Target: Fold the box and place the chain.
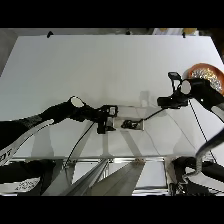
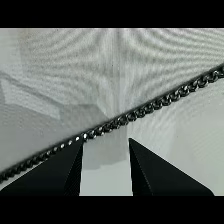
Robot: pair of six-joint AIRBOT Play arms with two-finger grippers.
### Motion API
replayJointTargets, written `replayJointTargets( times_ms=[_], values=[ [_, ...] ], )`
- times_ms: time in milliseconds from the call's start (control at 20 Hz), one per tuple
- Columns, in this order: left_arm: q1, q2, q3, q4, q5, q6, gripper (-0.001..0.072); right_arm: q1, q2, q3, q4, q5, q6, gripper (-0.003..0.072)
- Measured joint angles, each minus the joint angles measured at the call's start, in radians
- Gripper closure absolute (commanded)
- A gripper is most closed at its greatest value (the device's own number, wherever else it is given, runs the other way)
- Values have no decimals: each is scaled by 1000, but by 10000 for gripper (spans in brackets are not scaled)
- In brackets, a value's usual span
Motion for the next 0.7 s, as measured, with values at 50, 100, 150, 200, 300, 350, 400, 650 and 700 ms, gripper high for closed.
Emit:
replayJointTargets(
  times_ms=[50,100,150,200,300,350,400,650,700],
  values=[
    [0,0,0,0,0,0,455,0,-8,-1,0,-3,5,370],
    [0,0,0,0,0,0,455,0,-18,0,-1,-7,11,371],
    [0,0,0,0,0,0,455,0,-28,-1,-2,-7,17,373],
    [0,0,0,0,0,0,455,0,-39,-1,-3,-6,23,406],
    [0,0,0,0,0,0,455,0,-57,-1,-3,-3,34,493],
    [0,0,0,0,0,0,455,0,-62,-1,-3,-3,35,581],
    [0,0,0,0,0,0,455,0,-66,0,-2,-3,37,650],
    [0,0,0,0,0,0,455,0,-43,-2,-3,17,1,670],
    [0,0,0,0,0,0,455,0,-21,-2,-3,23,-10,670]
  ],
)
